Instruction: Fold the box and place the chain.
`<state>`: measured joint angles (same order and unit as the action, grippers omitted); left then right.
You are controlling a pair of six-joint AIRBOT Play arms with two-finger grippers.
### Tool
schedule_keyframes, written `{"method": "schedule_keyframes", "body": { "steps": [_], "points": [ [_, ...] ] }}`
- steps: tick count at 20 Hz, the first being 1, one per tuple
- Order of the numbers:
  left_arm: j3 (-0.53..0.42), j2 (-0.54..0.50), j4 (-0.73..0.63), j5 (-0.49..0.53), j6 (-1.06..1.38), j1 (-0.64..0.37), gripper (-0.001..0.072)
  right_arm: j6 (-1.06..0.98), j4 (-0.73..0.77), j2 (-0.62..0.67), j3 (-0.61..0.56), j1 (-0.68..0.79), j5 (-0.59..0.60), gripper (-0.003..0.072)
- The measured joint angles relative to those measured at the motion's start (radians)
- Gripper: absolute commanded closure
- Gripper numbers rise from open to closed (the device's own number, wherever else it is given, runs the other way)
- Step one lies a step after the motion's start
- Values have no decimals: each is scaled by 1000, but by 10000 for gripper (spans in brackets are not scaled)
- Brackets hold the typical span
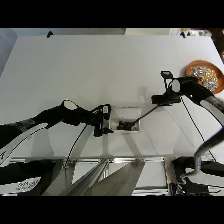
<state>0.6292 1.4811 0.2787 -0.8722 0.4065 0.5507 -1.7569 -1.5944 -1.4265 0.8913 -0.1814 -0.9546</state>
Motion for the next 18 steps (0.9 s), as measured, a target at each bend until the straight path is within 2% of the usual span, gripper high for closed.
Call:
{"method": "schedule_keyframes", "body": {
  "steps": [1,7,11,18],
  "points": [
    [0,0,0,0,0,0,640,-1,0,-1,0,0,-2,670],
    [0,0,0,0,0,0,640,57,-12,48,-2,1,-57,671],
    [0,0,0,0,0,0,640,106,13,193,-1,1,-129,671],
    [0,0,0,0,0,0,640,176,161,537,-1,-40,-291,671]
  ]
}}
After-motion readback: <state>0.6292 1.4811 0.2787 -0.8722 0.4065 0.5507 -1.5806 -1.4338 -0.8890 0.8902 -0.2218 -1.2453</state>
